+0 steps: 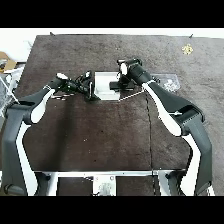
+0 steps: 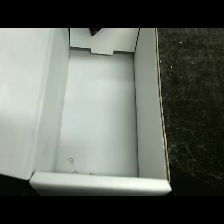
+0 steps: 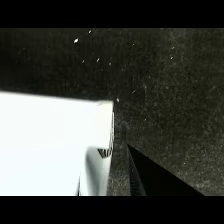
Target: Fold the box and place the chain.
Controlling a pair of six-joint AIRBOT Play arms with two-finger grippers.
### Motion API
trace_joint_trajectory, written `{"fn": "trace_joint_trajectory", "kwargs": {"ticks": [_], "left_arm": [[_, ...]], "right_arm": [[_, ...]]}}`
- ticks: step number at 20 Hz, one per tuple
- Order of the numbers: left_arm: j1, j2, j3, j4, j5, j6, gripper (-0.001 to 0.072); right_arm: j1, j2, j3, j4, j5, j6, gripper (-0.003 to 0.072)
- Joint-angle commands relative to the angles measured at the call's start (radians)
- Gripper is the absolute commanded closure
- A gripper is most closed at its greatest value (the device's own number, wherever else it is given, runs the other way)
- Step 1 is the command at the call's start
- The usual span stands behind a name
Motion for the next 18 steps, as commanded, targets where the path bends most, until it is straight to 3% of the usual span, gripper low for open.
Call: {"fn": "trace_joint_trajectory", "kwargs": {"ticks": [1, 3, 5, 15, 17, 18], "left_arm": [[0.001, 0.001, 0.000, 0.000, 0.000, 0.000, 0.0436], [0.001, 0.001, 0.000, 0.000, 0.000, 0.000, 0.0435], [0.001, 0.001, 0.000, 0.000, 0.000, 0.000, 0.0436], [0.001, 0.001, 0.000, 0.000, 0.000, 0.000, 0.0436], [0.001, 0.001, 0.000, 0.000, 0.000, 0.000, 0.0436], [0.001, 0.001, 0.000, 0.000, 0.000, 0.000, 0.0436]], "right_arm": [[0.005, -0.008, 0.002, -0.030, -0.012, 0.028, 0.0373], [0.006, -0.015, 0.001, -0.032, -0.012, 0.029, 0.0373], [0.015, -0.016, 0.002, -0.055, -0.032, 0.033, 0.0483], [0.023, -0.037, 0.001, -0.055, -0.017, 0.048, 0.0483], [0.031, -0.039, 0.002, -0.076, -0.019, 0.056, 0.0601], [0.034, -0.038, 0.002, -0.089, -0.018, 0.063, 0.0601]]}}
